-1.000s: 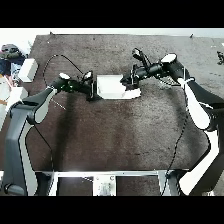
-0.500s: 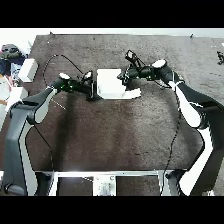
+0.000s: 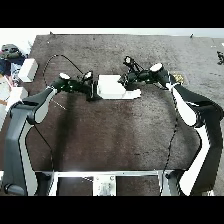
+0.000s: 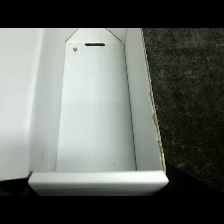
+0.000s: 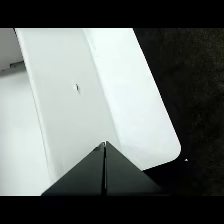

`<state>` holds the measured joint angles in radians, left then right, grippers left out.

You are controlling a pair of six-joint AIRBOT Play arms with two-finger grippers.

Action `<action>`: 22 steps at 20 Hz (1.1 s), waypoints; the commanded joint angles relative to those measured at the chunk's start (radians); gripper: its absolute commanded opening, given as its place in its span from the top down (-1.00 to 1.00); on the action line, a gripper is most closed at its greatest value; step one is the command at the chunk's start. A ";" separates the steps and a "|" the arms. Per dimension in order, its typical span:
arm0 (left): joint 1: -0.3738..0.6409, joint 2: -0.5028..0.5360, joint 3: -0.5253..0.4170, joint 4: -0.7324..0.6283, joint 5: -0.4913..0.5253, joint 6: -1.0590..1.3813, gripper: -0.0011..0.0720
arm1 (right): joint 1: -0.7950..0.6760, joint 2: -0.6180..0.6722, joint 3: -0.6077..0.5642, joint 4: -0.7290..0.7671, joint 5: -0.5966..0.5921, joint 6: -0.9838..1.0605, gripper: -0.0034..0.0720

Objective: Fold the box and place the chain.

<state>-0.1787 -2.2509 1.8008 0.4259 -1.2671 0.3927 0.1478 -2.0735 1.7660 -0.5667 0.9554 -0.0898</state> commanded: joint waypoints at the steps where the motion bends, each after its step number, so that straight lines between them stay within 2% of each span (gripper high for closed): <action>1: 0.000 -0.001 0.000 -0.001 0.000 0.001 -0.14 | 0.001 0.005 0.000 -0.003 -0.002 -0.046 0.88; 5: 0.000 -0.001 0.000 0.000 0.000 0.001 -0.14 | -0.006 0.088 0.000 -0.006 0.039 -0.045 0.88; 9: 0.000 -0.001 0.000 0.000 0.000 0.001 -0.14 | -0.056 0.222 0.000 -0.052 0.272 0.039 0.88; 11: 0.000 -0.001 0.000 0.000 0.000 0.001 -0.14 | -0.072 0.241 0.000 -0.102 0.373 0.091 0.87; 12: 0.000 -0.001 0.000 0.000 0.000 0.001 -0.14 | -0.072 0.239 -0.007 -0.175 0.380 0.091 0.31; 13: 0.000 -0.001 0.000 -0.001 0.000 0.001 -0.14 | -0.069 0.234 -0.023 -0.247 0.363 0.090 -0.76; 14: 0.000 -0.001 0.000 0.000 0.000 0.001 -0.14 | -0.068 0.225 -0.040 -0.293 0.328 0.089 -1.00; 22: 0.000 -0.001 0.000 0.000 0.000 0.001 -0.14 | -0.014 0.098 -0.056 -0.312 0.207 0.003 -0.99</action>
<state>-0.1787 -2.2509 1.8008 0.4255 -1.2671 0.3935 0.1104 -1.9430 1.7126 -0.8616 1.2125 -0.0608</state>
